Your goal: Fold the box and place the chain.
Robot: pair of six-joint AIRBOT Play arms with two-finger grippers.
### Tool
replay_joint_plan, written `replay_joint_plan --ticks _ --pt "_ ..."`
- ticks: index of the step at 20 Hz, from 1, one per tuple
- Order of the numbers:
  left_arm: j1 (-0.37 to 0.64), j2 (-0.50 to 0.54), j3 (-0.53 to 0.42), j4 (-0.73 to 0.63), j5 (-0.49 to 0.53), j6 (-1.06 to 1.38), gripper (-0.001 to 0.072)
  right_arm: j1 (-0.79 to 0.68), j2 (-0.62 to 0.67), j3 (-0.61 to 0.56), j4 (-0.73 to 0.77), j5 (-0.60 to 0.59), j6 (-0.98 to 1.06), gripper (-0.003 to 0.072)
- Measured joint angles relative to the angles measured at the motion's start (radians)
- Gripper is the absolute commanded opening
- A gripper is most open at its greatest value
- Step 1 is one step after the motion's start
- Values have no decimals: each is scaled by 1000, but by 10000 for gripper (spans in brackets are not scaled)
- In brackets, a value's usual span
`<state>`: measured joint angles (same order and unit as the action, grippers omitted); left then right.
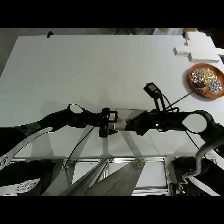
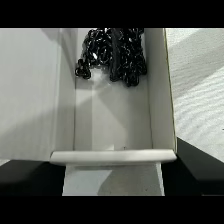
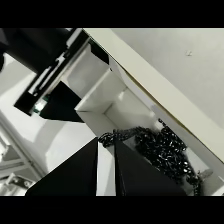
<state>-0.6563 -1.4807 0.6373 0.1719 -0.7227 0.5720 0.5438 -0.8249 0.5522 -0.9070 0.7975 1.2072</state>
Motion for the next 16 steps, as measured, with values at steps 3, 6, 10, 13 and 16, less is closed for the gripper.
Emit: replay_joint_plan --ticks 3,6,10,13,16 --pt "0 0 0 0 0 0 134 16 -33 44 -62 1 -1 169" --pt "0 0 0 0 0 0 134 -22 -44 154 -161 114 -16 170" --pt "0 0 0 0 0 0 134 -168 -34 258 -241 261 -147 105" --pt "0 0 0 0 0 0 134 -300 -44 284 -286 311 -191 37" --pt "0 0 0 0 0 0 134 -372 -82 281 -339 330 -126 15"
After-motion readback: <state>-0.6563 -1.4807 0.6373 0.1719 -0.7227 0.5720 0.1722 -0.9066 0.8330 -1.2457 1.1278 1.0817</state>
